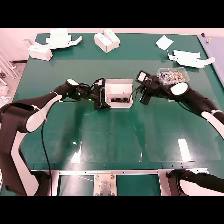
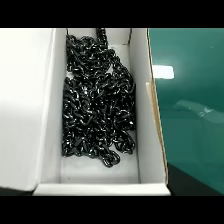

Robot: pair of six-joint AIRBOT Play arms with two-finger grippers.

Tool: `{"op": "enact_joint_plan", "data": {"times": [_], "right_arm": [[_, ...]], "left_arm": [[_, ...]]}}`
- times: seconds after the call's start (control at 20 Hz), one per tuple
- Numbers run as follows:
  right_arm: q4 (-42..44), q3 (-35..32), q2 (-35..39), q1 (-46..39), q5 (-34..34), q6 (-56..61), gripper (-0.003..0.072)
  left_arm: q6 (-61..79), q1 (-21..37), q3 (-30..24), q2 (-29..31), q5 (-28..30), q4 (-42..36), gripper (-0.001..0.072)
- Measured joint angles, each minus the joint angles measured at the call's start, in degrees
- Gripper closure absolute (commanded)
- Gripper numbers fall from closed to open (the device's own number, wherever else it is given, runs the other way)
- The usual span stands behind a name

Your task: Fold the box and place the chain.

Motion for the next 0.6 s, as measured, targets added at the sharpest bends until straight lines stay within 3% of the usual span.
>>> {"op": "enact_joint_plan", "data": {"times": [0.35,0.6], "right_arm": [[5.81,0.50,10.82,1.22,0.07,0.07,0.0679],[8.39,0.57,13.35,5.51,0.13,0.68,0.0679]], "left_arm": [[0.00,-0.02,0.00,0.00,0.20,-0.02,0.0172],[0.00,-0.02,0.00,0.00,0.24,0.00,0.0172]]}}
